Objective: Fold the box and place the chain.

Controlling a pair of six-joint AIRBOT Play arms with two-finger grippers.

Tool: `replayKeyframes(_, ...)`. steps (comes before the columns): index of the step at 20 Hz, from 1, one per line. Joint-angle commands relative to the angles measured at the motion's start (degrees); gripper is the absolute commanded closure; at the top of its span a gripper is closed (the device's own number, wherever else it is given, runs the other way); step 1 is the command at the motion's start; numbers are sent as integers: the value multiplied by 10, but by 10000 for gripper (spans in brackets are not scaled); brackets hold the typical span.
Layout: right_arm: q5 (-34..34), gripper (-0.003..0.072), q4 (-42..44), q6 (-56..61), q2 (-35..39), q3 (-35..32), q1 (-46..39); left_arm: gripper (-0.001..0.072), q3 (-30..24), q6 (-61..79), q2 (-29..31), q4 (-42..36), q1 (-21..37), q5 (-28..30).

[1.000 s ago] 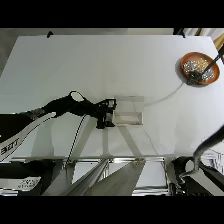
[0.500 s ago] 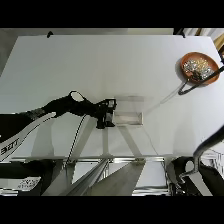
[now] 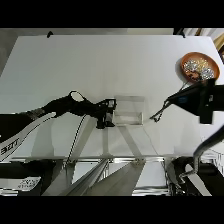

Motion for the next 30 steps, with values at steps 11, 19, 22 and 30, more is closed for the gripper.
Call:
replayKeyframes(11,-296,670,-80,-7,-171,-136,226,502,0,0,0,0,0,0)
replayKeyframes(19,-336,670,-83,-6,-309,-137,289,502,0,0,0,0,0,0)
replayKeyframes(22,-350,670,-85,4,-338,-137,303,502,0,0,0,0,0,0)
replayKeyframes(30,-338,452,-109,34,-334,-137,302,502,0,0,0,0,0,0)
